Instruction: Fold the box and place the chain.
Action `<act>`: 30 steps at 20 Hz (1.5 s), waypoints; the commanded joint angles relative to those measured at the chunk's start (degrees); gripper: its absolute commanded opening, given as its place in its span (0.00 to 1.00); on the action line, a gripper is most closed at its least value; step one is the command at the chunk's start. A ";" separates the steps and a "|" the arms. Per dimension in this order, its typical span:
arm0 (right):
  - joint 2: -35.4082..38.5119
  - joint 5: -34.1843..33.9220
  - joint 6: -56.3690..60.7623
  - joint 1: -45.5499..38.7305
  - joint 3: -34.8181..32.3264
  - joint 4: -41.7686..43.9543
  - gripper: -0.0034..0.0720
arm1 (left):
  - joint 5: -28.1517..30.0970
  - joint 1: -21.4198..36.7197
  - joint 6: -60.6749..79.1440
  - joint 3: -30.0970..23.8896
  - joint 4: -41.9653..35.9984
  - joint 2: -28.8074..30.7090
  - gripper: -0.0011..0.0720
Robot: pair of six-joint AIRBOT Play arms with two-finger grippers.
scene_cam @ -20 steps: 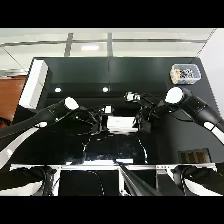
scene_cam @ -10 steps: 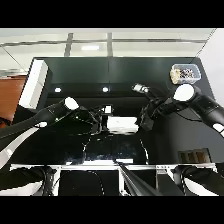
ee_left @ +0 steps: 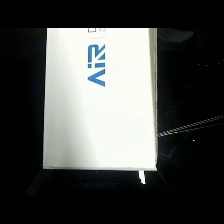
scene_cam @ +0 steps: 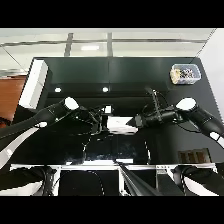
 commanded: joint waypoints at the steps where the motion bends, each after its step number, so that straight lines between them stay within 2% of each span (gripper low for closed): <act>1: -1.29 -6.45 1.88 1.05 -1.07 2.43 0.06 | 0.04 -0.02 0.00 -0.02 0.00 -0.02 0.51; 5: -4.46 -6.95 4.90 1.57 -1.09 -3.17 0.06 | 0.07 -0.02 0.00 -0.02 0.00 -0.02 0.51; 13: -5.92 -7.45 4.72 1.95 -1.01 -6.38 0.06 | 0.09 -0.02 0.02 -0.02 0.00 -0.02 0.51; 17: -4.33 -0.68 1.16 -0.15 2.43 -6.51 0.06 | 0.07 -0.02 -0.11 0.26 -0.07 0.17 0.51; 21: 1.46 4.94 0.96 -8.35 8.48 -10.51 0.06 | 1.92 -0.02 -4.50 2.12 -1.84 0.15 0.51; 22: 3.04 4.94 1.03 -10.84 9.31 -11.30 0.06 | 2.12 -0.02 -4.37 2.21 -1.92 0.15 0.54; 24: 5.88 5.29 1.22 -15.98 9.68 -11.58 0.06 | 2.36 -0.02 -4.20 2.45 -1.14 0.15 1.00; 27: 7.04 11.13 1.25 -22.03 9.68 -11.78 0.06 | 1.75 0.09 -4.17 4.85 1.92 1.70 1.00; 30: 7.02 12.79 1.70 -24.74 9.66 -13.97 0.06 | -0.83 -0.48 -4.17 8.26 -0.59 3.28 1.00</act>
